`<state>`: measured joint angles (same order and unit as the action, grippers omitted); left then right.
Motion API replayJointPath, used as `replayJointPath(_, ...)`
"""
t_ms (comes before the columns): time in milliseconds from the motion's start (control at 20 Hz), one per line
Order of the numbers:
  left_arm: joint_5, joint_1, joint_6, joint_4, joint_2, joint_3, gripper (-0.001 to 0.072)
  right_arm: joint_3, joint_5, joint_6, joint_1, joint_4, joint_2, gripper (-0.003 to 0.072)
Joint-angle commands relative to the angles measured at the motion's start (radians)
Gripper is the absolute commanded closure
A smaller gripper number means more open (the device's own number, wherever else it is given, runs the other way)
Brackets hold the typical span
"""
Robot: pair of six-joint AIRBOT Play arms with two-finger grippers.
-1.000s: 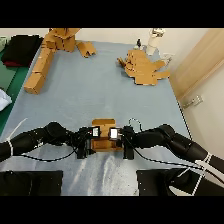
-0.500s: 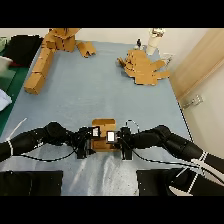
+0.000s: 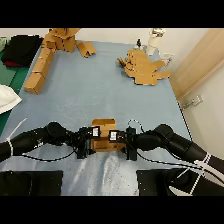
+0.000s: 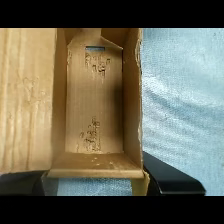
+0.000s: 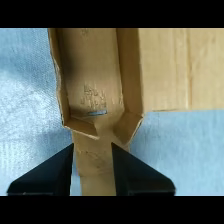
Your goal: Fold the box.
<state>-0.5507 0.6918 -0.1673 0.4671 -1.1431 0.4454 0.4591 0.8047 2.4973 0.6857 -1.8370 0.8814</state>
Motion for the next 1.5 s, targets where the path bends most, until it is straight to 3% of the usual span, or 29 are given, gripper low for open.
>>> replayJointPath(0,0.0,0.0,-0.001,0.0,0.0,0.0,0.0204,0.0,-0.021,-0.037,0.0,0.038,-0.002,0.0324)
replayJointPath(200,0.0,0.0,0.0,0.0,0.0,0.0,0.0204,0.001,-0.091,-0.034,0.001,0.022,-0.002,0.0339)
replayJointPath(250,0.001,0.0,-0.001,0.0,0.0,0.0,0.0204,0.001,-0.109,-0.024,0.003,0.015,-0.002,0.0408)
replayJointPath(400,0.001,0.0,0.0,0.0,0.0,0.0,0.0204,0.001,-0.115,0.045,0.008,-0.098,0.002,0.0417)
replayJointPath(600,0.001,0.0,0.0,0.0,0.0,0.0,0.0204,0.001,-0.13,0.153,0.008,-0.188,0.035,0.0538)
replayJointPath(750,0.001,0.0,0.0,0.0,0.0,0.0,0.0204,0.001,-0.175,0.167,0.022,-0.194,0.06,0.0536)
replayJointPath(950,0.001,0.0,0.0,0.0,0.0,0.0,0.0204,0.001,-0.188,0.167,0.052,-0.195,0.073,0.0513)
replayJointPath(1050,0.001,0.0,0.0,0.0,0.0,0.0,0.0204,0.001,-0.188,0.167,0.052,-0.195,0.08,0.025)
replayJointPath(1450,0.001,0.0,0.0,0.0,0.0,0.0,0.0204,0.001,-0.182,0.166,0.051,-0.184,0.082,0.025)
